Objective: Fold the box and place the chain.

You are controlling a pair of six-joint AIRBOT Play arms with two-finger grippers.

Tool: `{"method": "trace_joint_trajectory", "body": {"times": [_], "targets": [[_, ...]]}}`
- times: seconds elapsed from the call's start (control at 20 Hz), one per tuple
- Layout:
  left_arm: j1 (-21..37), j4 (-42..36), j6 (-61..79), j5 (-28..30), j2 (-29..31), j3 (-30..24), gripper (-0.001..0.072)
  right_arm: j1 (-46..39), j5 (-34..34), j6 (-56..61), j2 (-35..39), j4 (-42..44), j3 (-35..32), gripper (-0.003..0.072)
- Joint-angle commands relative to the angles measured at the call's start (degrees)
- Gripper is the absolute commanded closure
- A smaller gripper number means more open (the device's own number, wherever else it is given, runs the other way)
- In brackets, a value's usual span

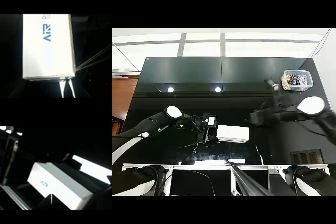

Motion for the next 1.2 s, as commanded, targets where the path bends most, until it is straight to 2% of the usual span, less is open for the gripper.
{"method": "trace_joint_trajectory", "body": {"times": [0.0,0.15,0.2,0.3,0.4,0.5,0.7,0.85,1.0,1.15], "targets": [[0.94,4.52,-7.82,-0.5,3.67,0.13,-0.0009,-8.26,5.9,1.92,8.07,-6.93,1.86,0.0681],[1.77,14.67,-20.06,-4.37,11.13,0.48,-0.0009,-14.21,12.24,1.99,12.87,-11.15,1.84,0.0681],[1.77,15.02,-22.56,-5.42,13.27,0.66,-0.0008,-15.58,13.16,2.45,13.75,-12.5,1.84,0.068],[-0.33,10.64,-27.47,-6.1,14.99,2.21,-0.0005,-16.72,12.68,2.75,14.16,-13.35,1.84,0.0681],[-4.79,7.26,-28.28,-3.93,13.11,4.22,-0.0003,-16.65,9.99,2.8,14.14,-13.27,1.81,0.068],[-9.07,7.1,-29.51,-0.22,8.55,7.3,-0.0002,-16.65,8.37,2.8,14.14,-13.31,1.81,0.068],[-13.97,5.84,-29.81,-0.07,-2.08,16.2,-0.0003,-16.65,9.64,2.99,14.14,-13.29,1.81,0.068],[-14.03,6.75,-32.52,-1.2,-6.45,19.98,-0.0002,-16.65,10.62,2.99,14.14,-13.33,1.81,0.068],[-12.92,7.43,-33.73,-5.01,-8.02,20.41,-0.0002,-16.65,10.6,2.97,14.14,-13.35,1.81,0.068],[-12.9,9.55,-35.98,-5.11,-8.04,20.41,-0.0003,-16.65,10.34,2.97,14.14,-13.35,1.81,0.0679]]}}
